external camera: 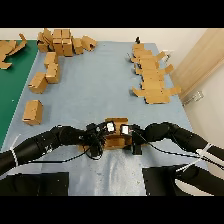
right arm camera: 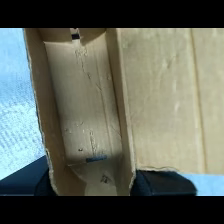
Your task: Fold the box.
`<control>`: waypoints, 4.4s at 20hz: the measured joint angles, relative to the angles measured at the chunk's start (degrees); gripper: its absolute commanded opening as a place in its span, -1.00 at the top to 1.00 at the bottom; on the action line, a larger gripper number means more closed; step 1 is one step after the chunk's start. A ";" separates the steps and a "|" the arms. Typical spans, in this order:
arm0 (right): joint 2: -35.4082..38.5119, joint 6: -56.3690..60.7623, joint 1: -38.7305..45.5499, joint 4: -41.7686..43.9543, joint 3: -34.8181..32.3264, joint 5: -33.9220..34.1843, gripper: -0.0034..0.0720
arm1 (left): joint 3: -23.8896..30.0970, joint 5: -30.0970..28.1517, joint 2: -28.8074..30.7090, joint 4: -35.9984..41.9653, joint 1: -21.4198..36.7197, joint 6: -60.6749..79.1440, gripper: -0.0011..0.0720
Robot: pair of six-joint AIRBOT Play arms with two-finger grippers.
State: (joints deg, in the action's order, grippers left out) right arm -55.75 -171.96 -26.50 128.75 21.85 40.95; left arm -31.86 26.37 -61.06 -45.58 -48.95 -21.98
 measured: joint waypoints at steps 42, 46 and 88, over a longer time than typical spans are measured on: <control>0.00 -0.02 0.00 0.00 0.00 0.00 -0.47 | -0.13 -3.78 -2.73 4.28 -1.77 1.55 0.79; 0.00 0.00 0.00 0.00 0.00 0.00 -0.47 | -0.31 -3.89 -2.19 3.80 -1.77 1.68 0.94; 0.00 0.02 0.00 0.04 0.00 0.04 -0.47 | 4.44 18.75 -0.66 -0.17 22.53 -60.94 0.94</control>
State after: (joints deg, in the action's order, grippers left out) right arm -55.75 -171.94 -26.50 128.79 21.85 40.99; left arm -27.42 45.12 -61.71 -45.76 -26.41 -82.91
